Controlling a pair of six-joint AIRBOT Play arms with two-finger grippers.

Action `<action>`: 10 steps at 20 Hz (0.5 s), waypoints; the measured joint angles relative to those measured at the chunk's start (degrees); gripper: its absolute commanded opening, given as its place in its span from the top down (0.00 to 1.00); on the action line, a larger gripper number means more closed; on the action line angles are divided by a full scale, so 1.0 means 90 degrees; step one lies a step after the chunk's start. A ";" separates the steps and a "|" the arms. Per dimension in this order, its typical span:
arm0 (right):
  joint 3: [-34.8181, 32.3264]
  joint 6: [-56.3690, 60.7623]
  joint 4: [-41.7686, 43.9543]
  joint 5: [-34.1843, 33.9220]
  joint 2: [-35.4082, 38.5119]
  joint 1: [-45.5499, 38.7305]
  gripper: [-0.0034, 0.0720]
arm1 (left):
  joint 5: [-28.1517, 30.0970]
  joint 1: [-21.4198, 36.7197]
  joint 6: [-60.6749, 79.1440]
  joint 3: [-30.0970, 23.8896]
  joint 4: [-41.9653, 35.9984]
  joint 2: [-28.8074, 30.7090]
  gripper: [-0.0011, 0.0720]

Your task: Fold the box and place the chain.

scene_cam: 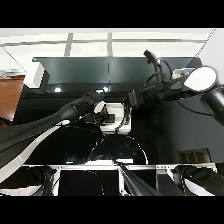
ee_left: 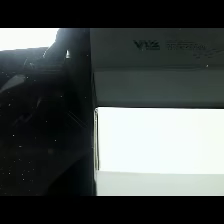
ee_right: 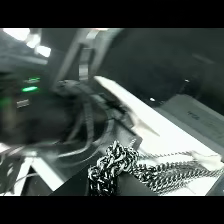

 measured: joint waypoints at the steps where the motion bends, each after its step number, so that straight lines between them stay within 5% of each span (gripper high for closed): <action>1: -0.0104 0.0019 0.0051 -0.0158 -0.0049 0.0032 0.93 | -0.0002 -0.0002 0.0000 0.0000 0.0000 -0.0002 0.95; 5: -0.0177 0.0012 0.0121 -0.0311 -0.0136 0.0080 0.93 | -0.0007 -0.0002 0.0000 0.0000 0.0000 -0.0002 0.95; 10: 0.0794 -0.0119 0.0131 0.0311 -0.0153 0.0090 0.93 | -0.0010 -0.0002 0.0000 0.0000 0.0002 -0.0002 0.95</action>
